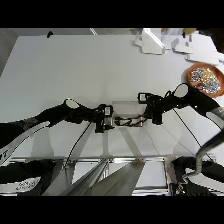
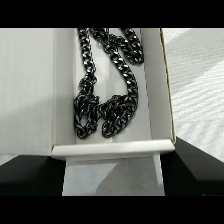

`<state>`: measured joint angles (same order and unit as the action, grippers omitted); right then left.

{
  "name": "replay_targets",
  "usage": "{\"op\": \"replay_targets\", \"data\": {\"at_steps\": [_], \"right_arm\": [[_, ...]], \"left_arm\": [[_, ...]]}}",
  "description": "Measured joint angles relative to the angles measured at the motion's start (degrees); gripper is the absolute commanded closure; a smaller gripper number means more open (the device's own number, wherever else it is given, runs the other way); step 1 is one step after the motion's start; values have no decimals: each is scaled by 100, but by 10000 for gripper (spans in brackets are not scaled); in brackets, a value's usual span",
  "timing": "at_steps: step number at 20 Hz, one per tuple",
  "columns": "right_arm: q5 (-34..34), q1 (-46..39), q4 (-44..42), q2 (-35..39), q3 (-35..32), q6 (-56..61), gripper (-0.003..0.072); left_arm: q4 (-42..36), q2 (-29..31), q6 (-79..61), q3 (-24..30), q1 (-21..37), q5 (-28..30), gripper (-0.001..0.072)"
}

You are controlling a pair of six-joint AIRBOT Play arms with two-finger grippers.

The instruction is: Fold the box and place the chain.

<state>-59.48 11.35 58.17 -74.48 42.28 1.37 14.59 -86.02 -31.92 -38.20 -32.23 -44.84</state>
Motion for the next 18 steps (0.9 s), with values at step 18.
{"op": "replay_targets", "data": {"at_steps": [18], "right_arm": [[-1128,1207,1082,1993,933,2669,669]], "left_arm": [[0,0,2,0,0,0,456]]}}
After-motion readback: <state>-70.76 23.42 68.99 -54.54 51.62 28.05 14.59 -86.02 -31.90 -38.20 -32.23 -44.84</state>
